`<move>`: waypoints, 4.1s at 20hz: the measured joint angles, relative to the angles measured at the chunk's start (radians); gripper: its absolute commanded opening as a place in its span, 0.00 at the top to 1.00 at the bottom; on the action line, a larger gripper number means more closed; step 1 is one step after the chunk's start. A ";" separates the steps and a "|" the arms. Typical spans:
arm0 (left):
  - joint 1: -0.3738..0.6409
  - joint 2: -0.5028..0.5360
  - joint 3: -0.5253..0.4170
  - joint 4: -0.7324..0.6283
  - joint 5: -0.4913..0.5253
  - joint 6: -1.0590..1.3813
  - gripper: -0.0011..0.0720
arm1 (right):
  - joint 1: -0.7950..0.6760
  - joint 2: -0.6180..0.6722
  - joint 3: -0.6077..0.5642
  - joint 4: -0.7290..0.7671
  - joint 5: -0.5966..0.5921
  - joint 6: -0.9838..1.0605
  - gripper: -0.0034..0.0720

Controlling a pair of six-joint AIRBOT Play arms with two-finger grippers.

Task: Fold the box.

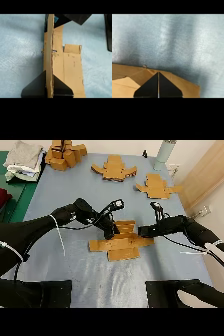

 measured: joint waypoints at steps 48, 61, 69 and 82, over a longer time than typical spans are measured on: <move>0.010 -0.053 0.005 -0.011 -0.066 -0.008 0.97 | 0.591 0.368 -0.085 -0.291 -0.317 0.094 0.26; 0.010 -0.053 0.005 -0.011 -0.066 -0.008 0.97 | 0.817 0.132 -0.108 -0.809 -0.112 0.098 0.26; 0.010 -0.053 0.005 -0.011 -0.066 -0.008 0.97 | 0.817 0.179 -0.100 -0.909 -0.082 0.207 0.26; 0.010 -0.053 0.005 -0.011 -0.066 -0.008 0.97 | 0.694 0.211 -0.100 -0.831 0.019 0.115 0.00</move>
